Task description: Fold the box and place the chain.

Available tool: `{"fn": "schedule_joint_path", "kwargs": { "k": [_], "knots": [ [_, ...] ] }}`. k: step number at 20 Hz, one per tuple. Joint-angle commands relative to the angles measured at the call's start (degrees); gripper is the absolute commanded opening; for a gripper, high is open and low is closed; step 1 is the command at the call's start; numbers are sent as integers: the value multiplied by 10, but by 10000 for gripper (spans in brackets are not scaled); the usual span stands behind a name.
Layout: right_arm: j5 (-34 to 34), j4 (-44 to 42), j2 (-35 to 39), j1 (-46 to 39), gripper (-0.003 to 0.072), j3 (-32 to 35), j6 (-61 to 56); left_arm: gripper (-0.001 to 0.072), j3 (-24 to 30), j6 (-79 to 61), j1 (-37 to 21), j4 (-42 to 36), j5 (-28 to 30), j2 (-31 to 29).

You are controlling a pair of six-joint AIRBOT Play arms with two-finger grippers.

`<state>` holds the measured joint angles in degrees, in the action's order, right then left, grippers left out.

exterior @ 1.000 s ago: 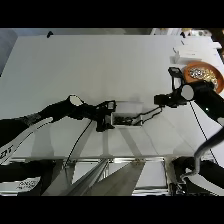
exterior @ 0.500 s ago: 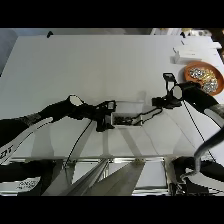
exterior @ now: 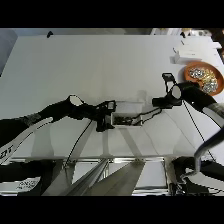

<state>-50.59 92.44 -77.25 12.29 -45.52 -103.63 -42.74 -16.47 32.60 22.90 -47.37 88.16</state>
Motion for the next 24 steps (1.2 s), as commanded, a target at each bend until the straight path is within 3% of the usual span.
{"fn": "schedule_joint_path", "kwargs": {
  "k": [1,9,12,17,24],
  "knots": [
    [-28,16,24,0,17,-1,16,271,0,0,0,0,0,0],
    [-131,10,180,2,17,-1,73,271,0,0,0,0,0,0],
    [-154,-61,250,24,17,-1,105,271,0,0,0,0,0,0],
    [-142,-244,306,94,18,-1,155,271,0,0,0,0,0,0],
    [-31,-315,306,208,18,-1,159,271,0,0,0,0,0,0]
  ]
}}
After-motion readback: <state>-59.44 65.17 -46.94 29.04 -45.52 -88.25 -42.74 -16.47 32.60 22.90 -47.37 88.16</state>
